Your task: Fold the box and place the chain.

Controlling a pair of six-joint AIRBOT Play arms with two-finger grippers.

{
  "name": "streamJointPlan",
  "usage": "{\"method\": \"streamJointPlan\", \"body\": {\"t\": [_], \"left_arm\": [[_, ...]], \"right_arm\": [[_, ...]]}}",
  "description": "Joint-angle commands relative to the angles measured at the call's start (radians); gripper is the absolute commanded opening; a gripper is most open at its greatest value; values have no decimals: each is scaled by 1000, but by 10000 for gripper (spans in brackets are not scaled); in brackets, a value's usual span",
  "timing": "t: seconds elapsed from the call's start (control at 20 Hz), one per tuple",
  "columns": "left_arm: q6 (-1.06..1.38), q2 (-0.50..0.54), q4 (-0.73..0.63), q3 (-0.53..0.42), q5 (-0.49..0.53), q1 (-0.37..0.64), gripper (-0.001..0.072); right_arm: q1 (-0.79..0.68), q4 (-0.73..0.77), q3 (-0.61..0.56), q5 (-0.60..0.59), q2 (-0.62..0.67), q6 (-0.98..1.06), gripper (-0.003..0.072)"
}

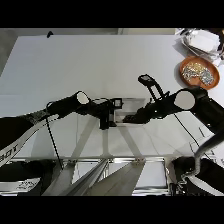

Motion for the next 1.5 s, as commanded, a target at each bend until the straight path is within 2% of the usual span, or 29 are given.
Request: {"method": "streamJointPlan", "body": {"t": [0.0,0.2,0.35,0.45,0.5,0.7,0.9,0.95,1.05,1.35,1.45], "left_arm": [[0,1,0,0,0,-1,325],[0,1,0,0,0,0,325],[0,1,0,0,0,0,325],[0,1,0,0,0,0,325],[0,1,0,0,0,0,325],[0,1,0,0,0,-1,325],[0,1,0,0,0,-1,325],[0,1,0,0,0,0,325],[0,0,0,0,0,-1,325],[0,1,0,0,0,0,325],[0,1,0,0,0,0,325]], "right_arm": [[-24,-45,-1,5,73,1,246],[-205,-154,-2,20,87,1,243],[-328,-235,-2,-73,21,1,252],[-345,-264,-2,-108,-61,2,409],[-341,-277,-2,-130,-109,2,410],[-290,-294,21,-233,-243,51,408],[-251,-294,47,-247,-344,67,395],[-243,-294,47,-261,-358,84,395],[-225,-291,47,-287,-373,84,328],[-209,-290,47,-307,-380,115,315],[-209,-291,47,-306,-381,133,277]]}}
